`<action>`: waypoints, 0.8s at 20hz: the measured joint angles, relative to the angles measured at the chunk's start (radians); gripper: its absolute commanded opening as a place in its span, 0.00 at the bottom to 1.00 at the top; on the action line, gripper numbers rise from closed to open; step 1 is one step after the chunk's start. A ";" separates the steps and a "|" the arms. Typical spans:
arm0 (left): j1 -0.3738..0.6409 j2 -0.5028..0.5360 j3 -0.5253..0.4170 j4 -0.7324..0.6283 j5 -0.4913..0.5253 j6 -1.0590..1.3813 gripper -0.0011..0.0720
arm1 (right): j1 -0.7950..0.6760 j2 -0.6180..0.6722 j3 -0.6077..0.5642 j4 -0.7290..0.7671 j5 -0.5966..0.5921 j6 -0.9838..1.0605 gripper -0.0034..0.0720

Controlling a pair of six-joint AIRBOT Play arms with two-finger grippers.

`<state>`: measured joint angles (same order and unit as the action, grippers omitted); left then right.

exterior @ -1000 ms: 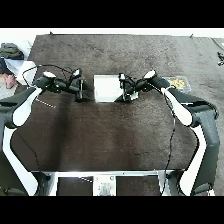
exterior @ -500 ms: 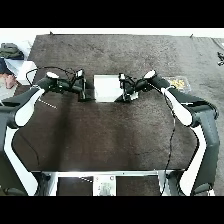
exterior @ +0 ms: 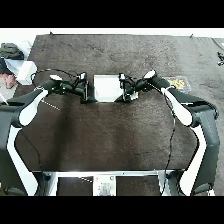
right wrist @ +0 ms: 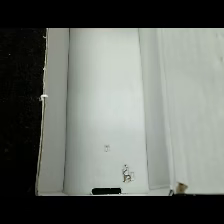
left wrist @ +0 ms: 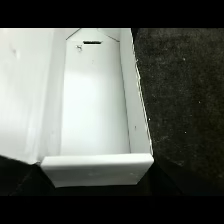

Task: Fold the box and place the chain.

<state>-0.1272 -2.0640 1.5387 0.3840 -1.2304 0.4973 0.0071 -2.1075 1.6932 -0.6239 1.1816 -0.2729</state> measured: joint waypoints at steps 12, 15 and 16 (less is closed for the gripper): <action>-0.031 -0.026 0.000 -0.040 0.020 0.034 1.00 | 0.000 0.000 0.000 0.000 0.000 0.000 0.41; -0.032 -0.026 0.000 -0.047 0.043 0.036 1.00 | 0.000 0.000 0.000 0.000 0.000 0.000 0.41; -0.032 -0.026 0.000 -0.047 0.049 0.037 0.90 | 0.000 0.000 0.000 0.000 0.000 0.000 0.41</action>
<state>-0.1589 -2.0899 1.5387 0.3370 -1.1812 0.5339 0.0071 -2.1075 1.6932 -0.6239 1.1816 -0.2733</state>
